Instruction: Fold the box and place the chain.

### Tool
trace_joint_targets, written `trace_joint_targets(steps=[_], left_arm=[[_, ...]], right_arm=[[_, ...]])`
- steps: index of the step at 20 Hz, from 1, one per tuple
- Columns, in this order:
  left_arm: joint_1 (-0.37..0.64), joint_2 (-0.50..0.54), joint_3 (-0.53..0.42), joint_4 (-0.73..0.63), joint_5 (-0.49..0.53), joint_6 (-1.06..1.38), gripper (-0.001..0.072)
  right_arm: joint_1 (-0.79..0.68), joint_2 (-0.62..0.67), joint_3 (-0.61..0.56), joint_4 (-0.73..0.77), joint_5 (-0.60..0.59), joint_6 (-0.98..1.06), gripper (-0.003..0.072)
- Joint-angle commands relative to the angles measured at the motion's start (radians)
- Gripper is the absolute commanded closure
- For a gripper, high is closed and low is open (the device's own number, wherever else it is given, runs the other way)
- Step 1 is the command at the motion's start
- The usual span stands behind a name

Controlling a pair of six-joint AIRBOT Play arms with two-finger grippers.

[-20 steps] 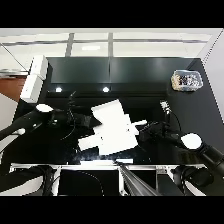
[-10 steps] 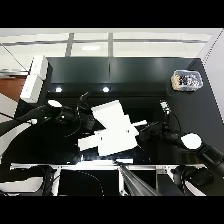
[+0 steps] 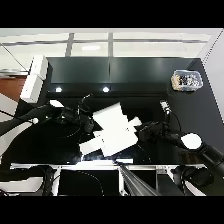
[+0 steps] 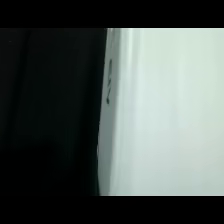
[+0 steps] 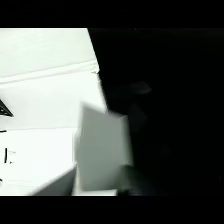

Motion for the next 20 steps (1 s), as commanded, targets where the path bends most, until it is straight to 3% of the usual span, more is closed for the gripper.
trace_joint_targets(steps=[1, 6, 10, 13, 15, 20], left_arm=[[0.0, 0.005, 0.001, 0.005, -0.008, 0.016, 0.0682], [-0.024, 0.092, 0.034, 0.103, -0.01, 0.015, 0.0686], [-0.158, 0.256, 0.055, 0.282, 0.146, 0.016, 0.0686], [-0.336, 0.381, 0.053, 0.518, 0.397, 0.016, 0.0685], [-0.4, 0.373, 0.053, 0.585, 0.508, 0.016, 0.0681], [-0.406, 0.292, 0.053, 0.522, 0.475, 0.012, 0.0681]], right_arm=[[-0.031, 0.004, 0.008, -0.014, 0.003, 0.0, -0.0024], [-0.305, 0.02, 0.229, -0.359, 0.341, 0.0, -0.0022], [-0.419, 0.02, 0.357, -0.522, 0.49, -0.126, -0.0021], [-0.393, 0.018, 0.325, -0.491, 0.541, -0.256, -0.0021], [-0.346, 0.018, 0.258, -0.44, 0.521, -0.382, -0.0021], [-0.204, 0.017, 0.093, -0.363, 0.432, -0.654, -0.0021]])
